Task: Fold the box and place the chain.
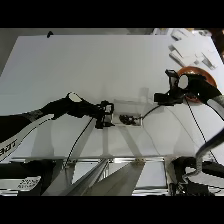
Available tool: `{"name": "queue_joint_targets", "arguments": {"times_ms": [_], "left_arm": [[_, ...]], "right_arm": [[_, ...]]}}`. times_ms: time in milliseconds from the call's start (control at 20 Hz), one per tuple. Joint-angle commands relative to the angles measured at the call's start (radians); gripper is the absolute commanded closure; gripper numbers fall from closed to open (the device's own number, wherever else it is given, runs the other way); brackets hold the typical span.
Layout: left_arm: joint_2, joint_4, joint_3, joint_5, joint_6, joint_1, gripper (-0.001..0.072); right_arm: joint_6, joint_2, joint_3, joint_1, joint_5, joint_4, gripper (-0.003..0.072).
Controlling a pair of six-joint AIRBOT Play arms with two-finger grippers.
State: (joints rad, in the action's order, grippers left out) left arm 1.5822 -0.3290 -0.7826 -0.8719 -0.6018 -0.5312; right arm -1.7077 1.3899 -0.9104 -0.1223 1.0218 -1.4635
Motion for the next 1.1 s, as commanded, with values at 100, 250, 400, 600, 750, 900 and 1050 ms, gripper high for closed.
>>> {"name": "queue_joint_targets", "arguments": {"times_ms": [100,250,400,600,750,900,1050], "left_arm": [[0.0,0.0,-0.001,0.0,0.0,0.0,0.0514],[0.0,0.0,-0.001,0.0,0.0,0.0,0.0514],[0.0,0.0,-0.001,0.0,0.0,0.0,0.0514],[0.0,0.0,-0.001,0.0,0.0,0.0,0.0514],[0.0,0.0,-0.001,0.0,0.0,0.0,0.0514],[0.0,0.0,-0.001,0.0,0.0,0.0,0.0514],[0.0,0.0,-0.001,0.0,0.0,0.0,0.0514]], "right_arm": [[-0.013,0.01,0.0,0.001,0.006,-0.004,0.0346],[-0.013,0.011,0.0,0.001,-0.009,-0.004,0.0368],[-0.024,0.011,0.0,0.001,-0.019,-0.004,0.0398],[-0.038,0.019,0.0,0.001,-0.014,-0.008,0.0398],[-0.04,0.05,0.0,0.001,-0.011,-0.01,0.0398],[-0.041,0.055,0.0,0.001,-0.02,-0.01,0.0452],[-0.039,0.055,0.0,0.001,-0.017,-0.02,0.0565]]}}
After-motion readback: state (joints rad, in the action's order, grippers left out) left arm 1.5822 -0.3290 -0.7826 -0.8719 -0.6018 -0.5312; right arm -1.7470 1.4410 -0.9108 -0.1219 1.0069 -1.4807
